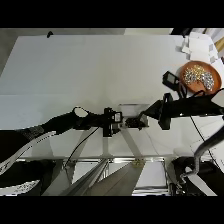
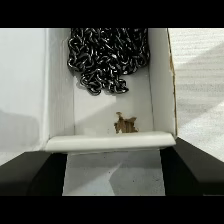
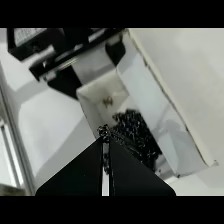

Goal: Fold the box and place the chain.

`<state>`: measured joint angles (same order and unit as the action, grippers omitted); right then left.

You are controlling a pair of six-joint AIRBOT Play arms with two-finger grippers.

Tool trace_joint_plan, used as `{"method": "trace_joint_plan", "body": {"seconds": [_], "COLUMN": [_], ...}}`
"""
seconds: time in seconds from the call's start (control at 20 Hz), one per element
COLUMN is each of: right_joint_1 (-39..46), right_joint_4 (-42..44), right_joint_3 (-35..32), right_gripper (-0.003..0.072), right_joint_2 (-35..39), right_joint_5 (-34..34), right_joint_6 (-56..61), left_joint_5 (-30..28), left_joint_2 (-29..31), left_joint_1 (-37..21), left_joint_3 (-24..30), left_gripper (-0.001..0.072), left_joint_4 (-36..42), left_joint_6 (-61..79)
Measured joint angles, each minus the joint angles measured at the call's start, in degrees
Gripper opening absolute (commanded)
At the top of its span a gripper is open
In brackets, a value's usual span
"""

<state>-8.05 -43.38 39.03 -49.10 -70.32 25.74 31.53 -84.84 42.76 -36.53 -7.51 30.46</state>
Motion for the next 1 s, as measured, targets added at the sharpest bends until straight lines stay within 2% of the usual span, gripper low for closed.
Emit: {"method": "trace_joint_plan", "body": {"seconds": [0.1, 0.15, 0.2, 0.25, 0.55, 0.6, 0.7, 0.8, 0.9, 1.0], "right_joint_1": [-2.6, -3.8, -4.9, -5.8, -8.0, -8.1, -8.2, -8.3, -8.6, -9.5], "right_joint_4": [-2.8, -4.4, -5.9, -7.6, -12.8, -13.1, -13.4, -13.7, -14.6, -16.3], "right_joint_3": [-0.9, -1.1, -1.3, -1.4, -1.7, -1.7, -1.7, -1.8, -1.8, -1.8], "right_gripper": [0.0021, 0.0049, 0.0111, 0.013, 0.0133, 0.0134, 0.0214, 0.0239, 0.0343, 0.0343], "right_joint_2": [-2.2, -3.3, -4.2, -5.2, -7.1, -6.9, -6.2, -5.6, -5.3, -5.2], "right_joint_5": [2.4, 3.7, 4.9, 5.8, 8.7, 8.3, 6.2, 2.6, -0.6, -2.5], "right_joint_6": [1.4, 2.4, 3.6, 5.0, 15.3, 17.9, 23.4, 29.0, 35.0, 41.2], "left_joint_5": [0.0, 0.0, 0.0, 0.0, 0.0, 0.0, 0.0, 0.0, 0.0, 0.0], "left_joint_2": [0.0, 0.0, 0.0, 0.0, 0.0, 0.0, 0.0, 0.0, 0.0, 0.0], "left_joint_1": [0.0, 0.0, 0.0, 0.0, 0.0, 0.0, 0.0, 0.0, 0.0, 0.0], "left_joint_3": [0.0, 0.0, 0.0, 0.0, 0.0, 0.0, 0.0, 0.0, 0.0, 0.0], "left_gripper": [0.032, 0.032, 0.032, 0.032, 0.032, 0.032, 0.032, 0.032, 0.032, 0.032], "left_joint_4": [0.0, 0.0, 0.0, 0.0, 0.0, 0.0, 0.0, 0.0, 0.0, 0.0], "left_joint_6": [0.0, 0.0, 0.0, 0.0, 0.0, 0.0, 0.0, 0.0, 0.0, 0.0]}}
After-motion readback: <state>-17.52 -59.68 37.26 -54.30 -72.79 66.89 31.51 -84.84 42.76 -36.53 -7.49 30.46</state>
